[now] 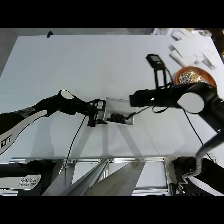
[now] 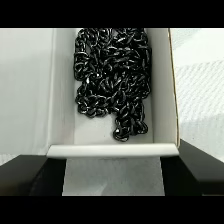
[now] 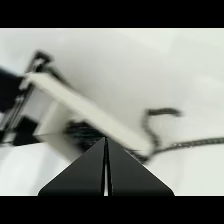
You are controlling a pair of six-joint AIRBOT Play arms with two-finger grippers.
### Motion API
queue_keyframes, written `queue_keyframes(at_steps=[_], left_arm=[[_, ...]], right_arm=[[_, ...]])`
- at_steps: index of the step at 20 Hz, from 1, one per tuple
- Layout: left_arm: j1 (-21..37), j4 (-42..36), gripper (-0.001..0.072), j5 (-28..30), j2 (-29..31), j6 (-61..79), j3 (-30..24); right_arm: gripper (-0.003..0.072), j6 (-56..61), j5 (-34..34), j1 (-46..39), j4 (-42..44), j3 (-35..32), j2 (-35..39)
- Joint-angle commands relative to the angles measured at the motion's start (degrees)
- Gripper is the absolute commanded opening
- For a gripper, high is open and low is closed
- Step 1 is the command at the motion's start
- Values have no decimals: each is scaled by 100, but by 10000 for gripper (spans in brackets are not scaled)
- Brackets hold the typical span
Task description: Fold the box and place the chain.
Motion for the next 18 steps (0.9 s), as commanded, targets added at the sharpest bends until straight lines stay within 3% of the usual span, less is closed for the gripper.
queue_keyframes(at_steps=[1, 4, 7, 14, 18], left_arm=[[4, 0, 33, 2, 0, 2, 4], [4, 2, 33, 2, 0, 2, 4], [4, 0, 33, 2, 0, 2, 4], [4, 2, 33, 0, 0, 2, 4], [4, 0, 33, 2, 0, 2, 4]], right_arm=[[16, -251, 758, -942, -999, 98, -11], [30, -256, 1008, -1655, -1480, 92, -501], [380, -302, 881, -2057, -1475, 92, -1082], [376, -514, 608, -2118, -1475, 92, -2186], [294, -533, 332, -2118, -1388, 92, -2509]])
